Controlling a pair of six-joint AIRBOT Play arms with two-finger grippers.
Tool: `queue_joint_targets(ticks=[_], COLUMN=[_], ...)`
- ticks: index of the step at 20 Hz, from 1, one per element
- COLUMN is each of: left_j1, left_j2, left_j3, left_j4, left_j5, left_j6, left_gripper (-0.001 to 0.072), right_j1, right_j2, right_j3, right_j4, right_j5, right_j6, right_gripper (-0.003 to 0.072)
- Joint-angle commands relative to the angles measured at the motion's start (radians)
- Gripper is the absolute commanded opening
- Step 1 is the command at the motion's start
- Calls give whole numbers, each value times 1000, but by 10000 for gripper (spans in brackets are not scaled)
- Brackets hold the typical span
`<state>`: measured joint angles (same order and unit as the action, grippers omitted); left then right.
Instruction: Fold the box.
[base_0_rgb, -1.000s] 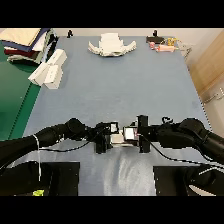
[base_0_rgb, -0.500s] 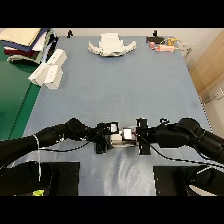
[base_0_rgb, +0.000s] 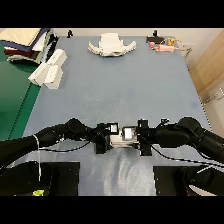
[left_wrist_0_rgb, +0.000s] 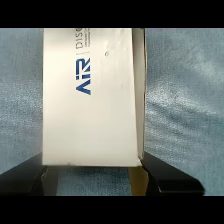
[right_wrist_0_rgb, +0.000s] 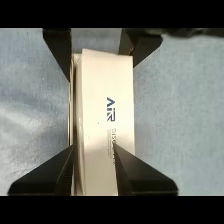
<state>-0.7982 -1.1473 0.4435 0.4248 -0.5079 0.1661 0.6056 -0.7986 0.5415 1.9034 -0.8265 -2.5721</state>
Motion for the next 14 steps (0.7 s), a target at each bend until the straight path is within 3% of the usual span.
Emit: queue_joint_targets(ticks=[1,3,4,5,8,11,14], left_j1=[0,0,0,0,0,0,0], left_j2=[0,0,0,0,0,0,0], left_j3=[0,0,0,0,0,0,0], left_j4=[-2,-2,-2,-2,-2,-2,-2], left_j5=[3,3,3,3,3,3,3], left_j6=[-2,-2,-2,-2,-2,-2,-2], left_gripper=[388,388,388,388,388,388,388], right_j1=[1,1,1,1,0,-2,0], right_j2=[18,37,42,44,47,124,228], right_j3=[29,51,58,57,10,-106,-238], right_j4=[8,11,25,42,157,325,333], right_j5=[-1,11,15,26,105,303,401], right_j6=[55,129,190,270,408,452,517], right_gripper=[380,357,250,3,2,1,1])
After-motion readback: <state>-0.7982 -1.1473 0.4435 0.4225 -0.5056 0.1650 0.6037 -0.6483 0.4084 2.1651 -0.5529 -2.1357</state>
